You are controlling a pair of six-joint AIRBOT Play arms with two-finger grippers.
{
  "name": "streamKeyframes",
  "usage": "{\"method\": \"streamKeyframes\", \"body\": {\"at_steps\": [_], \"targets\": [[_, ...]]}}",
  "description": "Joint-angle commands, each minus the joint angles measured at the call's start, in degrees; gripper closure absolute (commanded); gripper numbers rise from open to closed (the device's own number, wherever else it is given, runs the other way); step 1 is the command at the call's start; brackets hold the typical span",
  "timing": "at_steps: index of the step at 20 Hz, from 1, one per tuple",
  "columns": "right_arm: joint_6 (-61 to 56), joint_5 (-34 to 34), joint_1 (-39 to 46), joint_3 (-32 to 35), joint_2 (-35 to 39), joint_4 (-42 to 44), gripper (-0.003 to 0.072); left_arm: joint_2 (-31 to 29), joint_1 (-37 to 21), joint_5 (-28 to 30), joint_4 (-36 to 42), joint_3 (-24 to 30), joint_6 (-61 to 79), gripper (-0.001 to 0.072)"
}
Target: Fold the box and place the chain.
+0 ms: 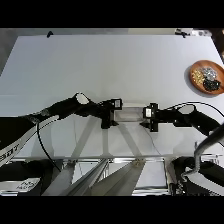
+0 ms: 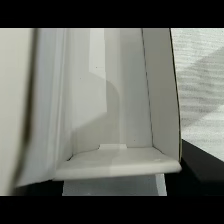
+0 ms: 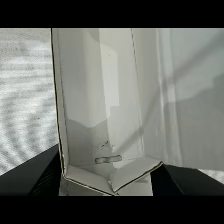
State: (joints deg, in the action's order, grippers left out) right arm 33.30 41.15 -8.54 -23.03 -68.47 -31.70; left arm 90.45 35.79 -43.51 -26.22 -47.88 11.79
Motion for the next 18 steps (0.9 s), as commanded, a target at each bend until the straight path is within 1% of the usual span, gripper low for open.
{"method": "streamKeyframes", "body": {"at_steps": [1,7,8,9,10,13,15,18], "targets": [[0.0,0.0,0.0,0.0,0.0,0.0,0.0226,0.0,0.0,0.0,0.0,0.0,0.0,0.0252],[0.0,3.0,0.0,0.0,0.0,0.0,0.0222,0.0,0.0,0.0,0.0,0.0,0.0,0.0252],[-0.1,2.9,0.0,0.0,0.1,0.0,0.0161,0.0,0.0,0.0,0.0,0.0,0.0,0.0252],[-0.3,2.6,0.0,0.0,0.3,0.0,-0.0018,0.0,0.0,0.0,0.0,0.0,0.0,0.0252],[-0.3,2.2,0.0,0.0,0.7,0.0,-0.0032,0.0,0.0,0.0,0.0,0.0,0.0,0.0252],[-1.2,1.4,0.0,0.0,2.8,-3.1,-0.0032,0.0,0.0,0.0,0.0,0.0,0.0,0.0252],[-6.3,1.5,0.0,0.0,3.8,-9.2,-0.0032,0.0,0.0,0.0,0.0,0.0,0.0,0.0252],[-18.5,2.1,0.0,0.0,5.9,-22.4,-0.0031,0.0,0.0,0.0,0.0,0.0,0.0,0.0252]]}}
